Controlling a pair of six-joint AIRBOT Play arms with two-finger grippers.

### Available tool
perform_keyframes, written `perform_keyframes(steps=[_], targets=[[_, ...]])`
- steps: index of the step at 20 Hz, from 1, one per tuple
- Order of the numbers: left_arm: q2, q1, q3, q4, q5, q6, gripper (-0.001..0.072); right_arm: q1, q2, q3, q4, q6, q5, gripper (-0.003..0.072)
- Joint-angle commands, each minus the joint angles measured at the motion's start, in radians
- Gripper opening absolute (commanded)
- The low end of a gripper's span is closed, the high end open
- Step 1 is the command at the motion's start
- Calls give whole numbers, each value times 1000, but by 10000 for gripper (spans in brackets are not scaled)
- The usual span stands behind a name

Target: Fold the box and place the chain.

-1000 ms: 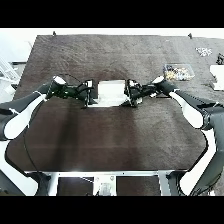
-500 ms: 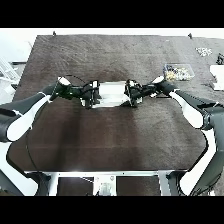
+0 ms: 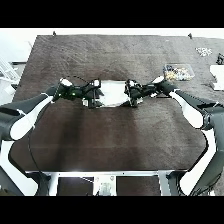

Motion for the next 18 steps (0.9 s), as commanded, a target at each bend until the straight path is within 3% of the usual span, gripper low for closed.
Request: perform_keyframes(steps=[1,3,4,5,6,9,18], targets=[[-4,-1,0,-5,13,-10,666,1,0,0,2,0,1,567],[-4,-1,0,-5,10,-10,665,1,0,0,2,0,1,567],[-3,-1,0,-5,10,-10,586,1,0,0,2,0,1,567],[-2,2,0,-3,0,-8,364,1,0,0,2,0,1,567],[0,4,0,-1,-9,-5,232,1,0,0,2,0,1,567],[5,19,1,14,-60,14,21,1,0,0,2,0,1,567],[115,185,0,65,-283,25,17,1,0,0,2,0,1,567]])
